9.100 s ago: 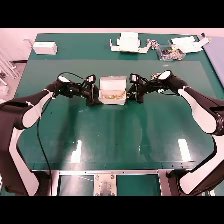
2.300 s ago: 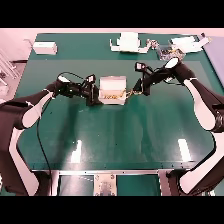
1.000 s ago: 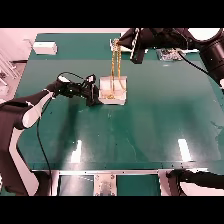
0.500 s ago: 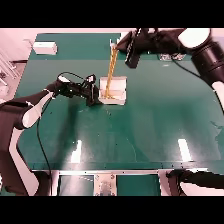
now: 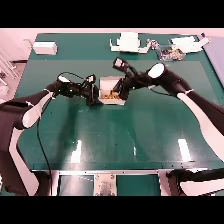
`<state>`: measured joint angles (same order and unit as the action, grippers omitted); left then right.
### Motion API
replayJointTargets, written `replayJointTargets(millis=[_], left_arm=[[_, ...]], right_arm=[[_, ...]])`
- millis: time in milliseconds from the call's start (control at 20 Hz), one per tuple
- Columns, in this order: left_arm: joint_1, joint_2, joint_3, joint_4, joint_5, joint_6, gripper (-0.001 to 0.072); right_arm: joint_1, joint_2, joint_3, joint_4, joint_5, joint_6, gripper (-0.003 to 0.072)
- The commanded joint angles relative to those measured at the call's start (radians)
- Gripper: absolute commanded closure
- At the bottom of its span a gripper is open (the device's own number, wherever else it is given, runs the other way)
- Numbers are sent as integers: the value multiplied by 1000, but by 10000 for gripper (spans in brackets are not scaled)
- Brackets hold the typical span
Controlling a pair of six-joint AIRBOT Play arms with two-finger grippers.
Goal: Fold the box and place the chain.
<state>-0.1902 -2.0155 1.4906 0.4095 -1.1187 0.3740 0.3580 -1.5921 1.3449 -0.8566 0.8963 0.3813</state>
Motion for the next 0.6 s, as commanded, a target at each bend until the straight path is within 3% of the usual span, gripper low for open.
replayJointTargets(millis=[0, 50, 150, 400, 550], left_arm=[[0, 0, 0, 0, 0, 0, 372], [0, 0, 0, 0, 0, 0, 371], [0, 0, 0, 0, 0, 0, 371], [0, 0, 0, 0, 0, 0, 371], [0, 0, 0, 0, 0, 0, 371]], right_arm=[[-6, -55, -30, 4, 9, -27, 437], [-9, -51, -15, 3, 9, -27, 343], [-22, -42, 25, 8, 10, -26, 392], [-52, -17, 163, 13, 5, -27, 383], [-91, -18, 236, 71, -74, -107, 423]])
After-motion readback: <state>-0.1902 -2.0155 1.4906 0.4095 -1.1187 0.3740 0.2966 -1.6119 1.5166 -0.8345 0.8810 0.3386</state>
